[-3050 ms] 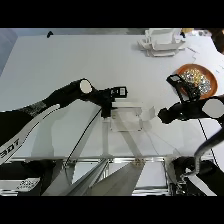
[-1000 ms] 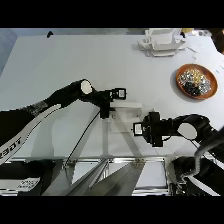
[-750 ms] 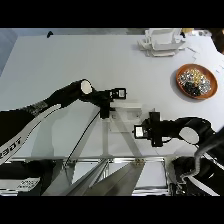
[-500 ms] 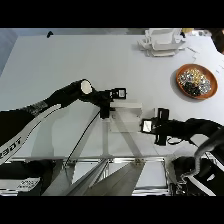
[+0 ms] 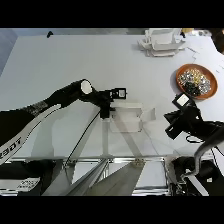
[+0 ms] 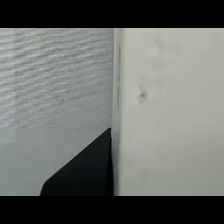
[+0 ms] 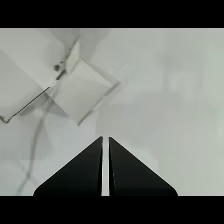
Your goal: Fold the box and place the chain.
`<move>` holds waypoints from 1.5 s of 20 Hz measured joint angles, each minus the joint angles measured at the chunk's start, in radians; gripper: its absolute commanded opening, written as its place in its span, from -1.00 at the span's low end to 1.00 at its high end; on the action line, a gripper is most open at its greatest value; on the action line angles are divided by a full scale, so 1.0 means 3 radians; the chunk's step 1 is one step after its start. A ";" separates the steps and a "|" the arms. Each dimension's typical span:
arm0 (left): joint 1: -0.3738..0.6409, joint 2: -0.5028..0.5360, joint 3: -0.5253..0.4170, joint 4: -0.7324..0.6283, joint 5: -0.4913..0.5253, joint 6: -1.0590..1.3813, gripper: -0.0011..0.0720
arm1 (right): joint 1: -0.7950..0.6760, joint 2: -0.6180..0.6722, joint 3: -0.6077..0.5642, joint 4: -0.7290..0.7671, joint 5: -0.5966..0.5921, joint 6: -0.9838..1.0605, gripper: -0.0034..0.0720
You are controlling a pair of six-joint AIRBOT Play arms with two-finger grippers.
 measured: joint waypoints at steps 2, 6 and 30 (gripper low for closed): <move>0.0000 0.0000 0.0000 -0.0028 0.0023 0.0000 -0.89 | -0.0161 0.0013 0.0000 -0.0005 0.0000 0.0240 -0.81; 0.0000 0.0001 0.0000 -0.0047 0.0010 0.0001 0.03 | -0.0352 0.0024 0.0000 -0.0005 -0.0028 0.0450 -0.81; 0.0000 0.0057 0.0003 -0.0075 -0.0057 0.0078 -0.96 | -0.0425 -0.0090 0.0000 -0.0008 -0.0067 0.0398 -0.81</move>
